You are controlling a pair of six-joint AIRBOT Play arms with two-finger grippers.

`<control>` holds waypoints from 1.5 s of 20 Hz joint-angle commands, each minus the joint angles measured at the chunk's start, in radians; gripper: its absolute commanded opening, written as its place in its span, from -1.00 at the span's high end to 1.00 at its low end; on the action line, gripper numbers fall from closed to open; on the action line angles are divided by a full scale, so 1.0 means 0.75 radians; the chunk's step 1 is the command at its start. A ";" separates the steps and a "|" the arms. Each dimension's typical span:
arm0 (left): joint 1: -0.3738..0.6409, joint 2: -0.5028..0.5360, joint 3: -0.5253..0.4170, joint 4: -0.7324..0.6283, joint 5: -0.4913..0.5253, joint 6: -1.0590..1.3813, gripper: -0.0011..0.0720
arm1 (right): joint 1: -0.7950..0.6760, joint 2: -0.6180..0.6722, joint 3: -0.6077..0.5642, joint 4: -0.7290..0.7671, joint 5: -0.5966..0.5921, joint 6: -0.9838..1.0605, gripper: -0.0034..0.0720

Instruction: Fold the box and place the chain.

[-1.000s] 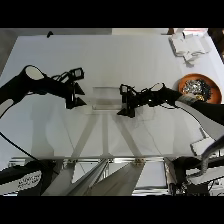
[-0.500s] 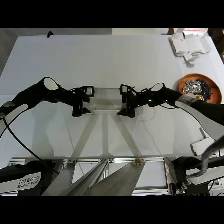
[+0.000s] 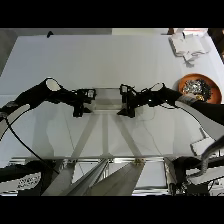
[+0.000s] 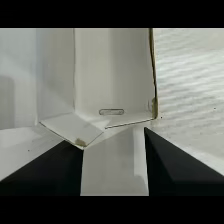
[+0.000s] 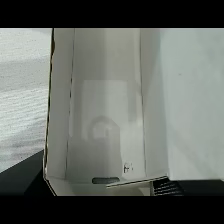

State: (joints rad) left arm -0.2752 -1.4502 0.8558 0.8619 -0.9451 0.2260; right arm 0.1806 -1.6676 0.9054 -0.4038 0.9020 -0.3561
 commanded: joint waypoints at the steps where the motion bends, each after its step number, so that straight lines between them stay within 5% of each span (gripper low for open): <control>1: -0.001 -0.001 -0.001 -0.060 0.049 0.065 0.11 | 0.001 0.001 0.001 0.001 0.000 0.001 -0.57; 7: -0.001 -0.002 -0.001 -0.151 0.048 0.154 0.16 | 0.001 0.001 0.001 0.001 0.000 0.001 -0.57; 9: -0.001 -0.002 -0.001 -0.152 0.047 0.154 0.56 | 0.001 0.001 0.001 0.001 0.000 0.001 -0.57; 10: -0.001 -0.002 -0.001 -0.152 0.048 0.153 0.60 | 0.001 0.001 0.001 0.001 0.000 0.001 -0.57; 17: -0.001 -0.063 -0.001 -0.268 0.024 0.153 0.58 | 0.001 0.001 0.001 0.001 0.000 0.001 -0.57; 21: -0.001 -0.069 -0.001 -0.291 0.038 0.152 0.47 | 0.001 0.001 0.001 0.001 0.000 0.001 -0.57; 23: -0.001 -0.069 -0.001 -0.291 0.039 0.152 -0.33 | 0.001 0.001 0.001 0.001 0.000 0.001 -0.57; 24: -0.001 -0.070 -0.001 -0.291 0.039 0.148 -0.49 | 0.001 0.001 0.001 0.001 0.000 0.001 -0.57; 30: -0.001 -0.069 -0.001 -0.291 0.038 0.142 -0.34 | 0.001 0.001 0.001 0.001 0.000 0.001 -0.57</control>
State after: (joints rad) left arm -0.2756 -1.5017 0.8558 0.6460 -0.9199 0.3359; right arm 0.1802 -1.6676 0.9054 -0.4034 0.8993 -0.3553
